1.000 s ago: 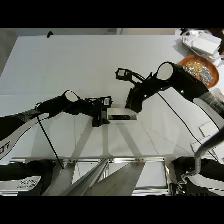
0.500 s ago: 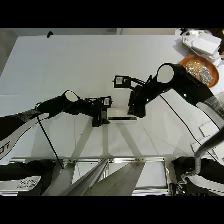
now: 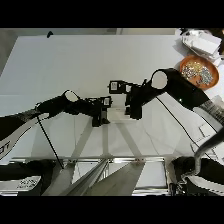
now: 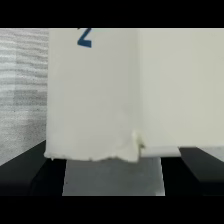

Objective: Fold the box and place the chain.

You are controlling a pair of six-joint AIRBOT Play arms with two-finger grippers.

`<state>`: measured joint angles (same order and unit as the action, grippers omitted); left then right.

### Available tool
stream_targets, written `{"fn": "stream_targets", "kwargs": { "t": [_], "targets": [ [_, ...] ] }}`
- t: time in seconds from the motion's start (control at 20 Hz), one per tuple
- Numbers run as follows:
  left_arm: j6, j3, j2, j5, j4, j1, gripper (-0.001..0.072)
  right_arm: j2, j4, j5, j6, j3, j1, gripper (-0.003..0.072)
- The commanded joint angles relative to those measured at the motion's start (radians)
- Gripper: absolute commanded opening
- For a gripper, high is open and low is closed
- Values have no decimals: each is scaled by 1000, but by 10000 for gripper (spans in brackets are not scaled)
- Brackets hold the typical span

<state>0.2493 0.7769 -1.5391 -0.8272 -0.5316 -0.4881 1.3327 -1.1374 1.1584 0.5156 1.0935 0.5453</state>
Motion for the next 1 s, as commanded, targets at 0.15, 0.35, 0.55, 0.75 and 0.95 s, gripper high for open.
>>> {"fn": "stream_targets", "kwargs": {
  "t": [0.15, 0.35, 0.55, 0.75, 0.95],
  "targets": [
    [0, 0, 1, 0, 0, 0, 151, -1, -6, -31, -1, -24, 4, 372],
    [0, 0, 1, 0, 0, 0, 151, -1, -6, -32, -1, -24, 4, 268],
    [0, 0, 1, 0, 0, 0, 151, -1, -6, -34, -1, -24, 4, 218],
    [0, 0, 1, 0, 0, 0, 151, -1, -6, -33, 0, -24, 4, 158],
    [0, 0, 1, 0, 0, 0, 151, -1, -6, -34, 0, -29, 4, 156]
  ]
}}
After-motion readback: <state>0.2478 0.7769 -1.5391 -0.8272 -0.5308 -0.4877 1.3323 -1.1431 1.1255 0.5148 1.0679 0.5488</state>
